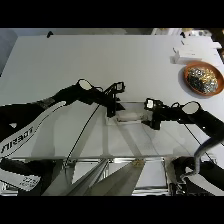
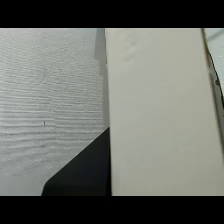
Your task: Fold the box and place the chain.
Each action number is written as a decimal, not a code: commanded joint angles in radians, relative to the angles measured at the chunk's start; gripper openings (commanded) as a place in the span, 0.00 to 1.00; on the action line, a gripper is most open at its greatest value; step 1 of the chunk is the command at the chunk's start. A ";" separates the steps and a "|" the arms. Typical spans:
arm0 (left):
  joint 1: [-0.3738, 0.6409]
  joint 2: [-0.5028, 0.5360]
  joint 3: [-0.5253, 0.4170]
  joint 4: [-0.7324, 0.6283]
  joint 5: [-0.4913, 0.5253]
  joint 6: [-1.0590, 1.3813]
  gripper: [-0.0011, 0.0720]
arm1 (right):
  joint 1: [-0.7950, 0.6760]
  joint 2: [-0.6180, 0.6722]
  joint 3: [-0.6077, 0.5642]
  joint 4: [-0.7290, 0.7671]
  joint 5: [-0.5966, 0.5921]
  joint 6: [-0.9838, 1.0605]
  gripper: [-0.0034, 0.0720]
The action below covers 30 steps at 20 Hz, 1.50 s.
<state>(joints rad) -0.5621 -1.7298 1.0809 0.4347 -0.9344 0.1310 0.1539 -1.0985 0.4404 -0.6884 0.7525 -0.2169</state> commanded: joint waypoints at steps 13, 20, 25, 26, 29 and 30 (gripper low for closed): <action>0.000 0.000 0.000 0.000 0.003 0.000 0.03 | -0.013 0.000 -0.007 0.015 -0.007 -0.111 0.95; 0.000 0.000 0.000 0.000 0.003 0.000 0.03 | -0.044 -0.002 -0.007 0.090 0.040 -0.238 0.97; 0.000 0.000 0.000 0.000 0.003 0.000 0.03 | -0.044 -0.031 -0.007 0.129 0.058 -0.237 0.97; 0.000 0.000 0.000 0.000 0.003 0.000 0.03 | -0.044 -0.034 -0.007 0.129 0.066 -0.237 0.97; 0.000 0.000 0.000 0.000 0.003 0.000 0.03 | -0.064 -0.034 -0.006 0.126 0.088 -0.204 0.97; 0.000 0.000 0.000 0.000 0.003 0.000 0.03 | -0.074 -0.034 0.000 0.117 0.113 -0.161 0.97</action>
